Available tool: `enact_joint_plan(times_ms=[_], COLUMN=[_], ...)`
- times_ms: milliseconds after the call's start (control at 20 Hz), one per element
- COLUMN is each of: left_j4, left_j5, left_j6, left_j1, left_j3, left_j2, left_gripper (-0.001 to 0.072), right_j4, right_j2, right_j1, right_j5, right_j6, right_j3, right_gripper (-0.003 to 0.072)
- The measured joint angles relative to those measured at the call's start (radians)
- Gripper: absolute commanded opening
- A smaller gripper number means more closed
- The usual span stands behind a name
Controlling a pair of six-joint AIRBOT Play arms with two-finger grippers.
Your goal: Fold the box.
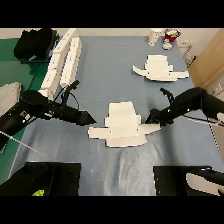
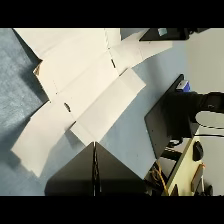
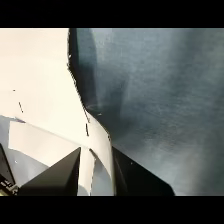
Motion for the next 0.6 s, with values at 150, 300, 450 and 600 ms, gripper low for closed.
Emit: enact_joint_plan(times_ms=[150, 300, 450, 600], left_j4=[0.0, 0.001, 0.004, 0.005], left_j5=[-0.036, -0.052, -0.059, -0.051], left_j6=[0.004, 0.008, 0.019, 0.027], left_j1=[0.021, 0.03, 0.033, 0.035], left_j3=[0.0, 0.0, 0.0, 0.001], left_j2=[0.0, 0.0, 0.0, 0.0], left_gripper=[0.0015, 0.0016, 0.0462, 0.0459], right_j4=[-0.003, -0.001, 0.001, 0.001], right_j2=[0.057, 0.079, 0.089, 0.114], right_j1=[0.052, 0.092, 0.132, 0.192], right_j5=[0.05, 0.07, 0.085, 0.1], right_j6=[0.024, 0.032, 0.011, -0.024], right_j3=[-0.079, -0.109, -0.121, -0.131], right_gripper=[0.0257, 0.0003, 0.0003, 0.0002])
